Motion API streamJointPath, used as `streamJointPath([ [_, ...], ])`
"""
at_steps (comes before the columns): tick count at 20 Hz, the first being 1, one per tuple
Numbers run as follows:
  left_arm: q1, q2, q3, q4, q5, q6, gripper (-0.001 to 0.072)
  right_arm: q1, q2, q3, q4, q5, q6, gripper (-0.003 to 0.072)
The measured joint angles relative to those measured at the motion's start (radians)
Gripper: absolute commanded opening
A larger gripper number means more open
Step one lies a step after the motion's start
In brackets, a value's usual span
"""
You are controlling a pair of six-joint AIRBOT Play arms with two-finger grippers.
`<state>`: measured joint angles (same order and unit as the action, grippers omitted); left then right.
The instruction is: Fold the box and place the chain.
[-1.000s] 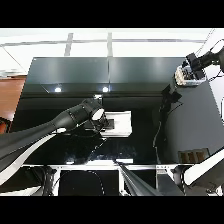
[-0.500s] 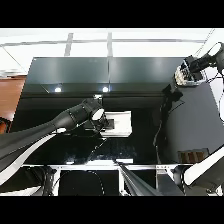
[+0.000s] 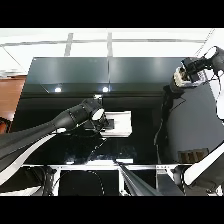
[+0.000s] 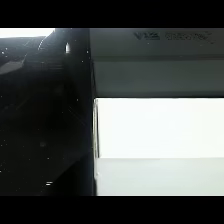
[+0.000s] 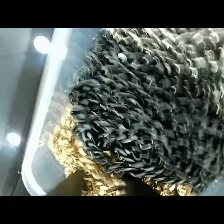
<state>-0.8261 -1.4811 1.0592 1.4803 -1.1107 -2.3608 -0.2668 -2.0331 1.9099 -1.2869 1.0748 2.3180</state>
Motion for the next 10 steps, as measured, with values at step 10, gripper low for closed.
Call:
streamJointPath([
  [10,0.000,0.000,0.000,0.000,0.000,0.000,0.0030,-0.027,0.128,0.080,0.109,0.072,-0.364,0.0011],
])
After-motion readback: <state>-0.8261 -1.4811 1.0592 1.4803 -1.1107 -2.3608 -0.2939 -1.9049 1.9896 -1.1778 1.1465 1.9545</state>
